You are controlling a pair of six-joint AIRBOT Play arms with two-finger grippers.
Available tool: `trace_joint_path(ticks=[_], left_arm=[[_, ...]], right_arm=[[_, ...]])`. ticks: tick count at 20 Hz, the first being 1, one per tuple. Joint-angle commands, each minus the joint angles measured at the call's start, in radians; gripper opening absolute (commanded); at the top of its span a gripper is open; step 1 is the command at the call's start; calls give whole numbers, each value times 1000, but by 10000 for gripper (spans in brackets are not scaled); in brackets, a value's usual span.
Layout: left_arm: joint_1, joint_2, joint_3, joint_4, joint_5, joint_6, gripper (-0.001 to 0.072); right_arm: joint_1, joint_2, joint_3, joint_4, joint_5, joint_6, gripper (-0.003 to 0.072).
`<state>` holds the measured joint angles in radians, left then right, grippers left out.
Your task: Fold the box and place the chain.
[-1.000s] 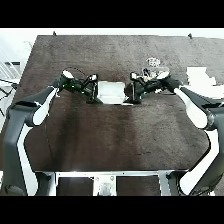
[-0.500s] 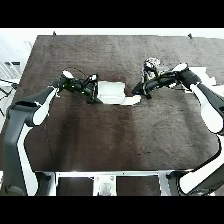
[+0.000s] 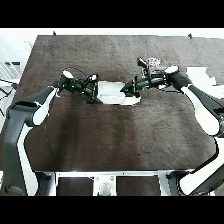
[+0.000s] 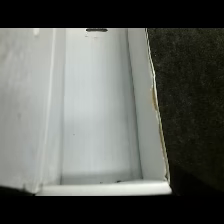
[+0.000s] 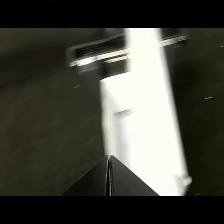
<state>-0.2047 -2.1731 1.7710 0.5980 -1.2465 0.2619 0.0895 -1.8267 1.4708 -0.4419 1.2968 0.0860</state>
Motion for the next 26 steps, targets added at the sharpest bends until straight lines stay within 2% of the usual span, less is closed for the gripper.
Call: trace_joint_path(ticks=[1,5,8,11,17,23,26], left_arm=[[1,0,0,0,1,0,480],[1,0,0,0,-3,0,480],[1,0,0,0,-3,0,480],[1,0,0,0,-2,0,480],[1,0,0,0,-2,0,480],[1,0,0,0,-1,0,480],[1,0,0,0,1,0,480]], right_arm=[[29,-2,-3,23,-177,46,11],[29,-19,13,21,-283,70,11],[26,-68,68,3,-288,123,11],[27,-130,136,-95,-286,220,11],[29,-164,139,-121,-283,229,11],[29,-161,151,-121,-283,215,12],[25,-92,154,-121,-280,155,11]])
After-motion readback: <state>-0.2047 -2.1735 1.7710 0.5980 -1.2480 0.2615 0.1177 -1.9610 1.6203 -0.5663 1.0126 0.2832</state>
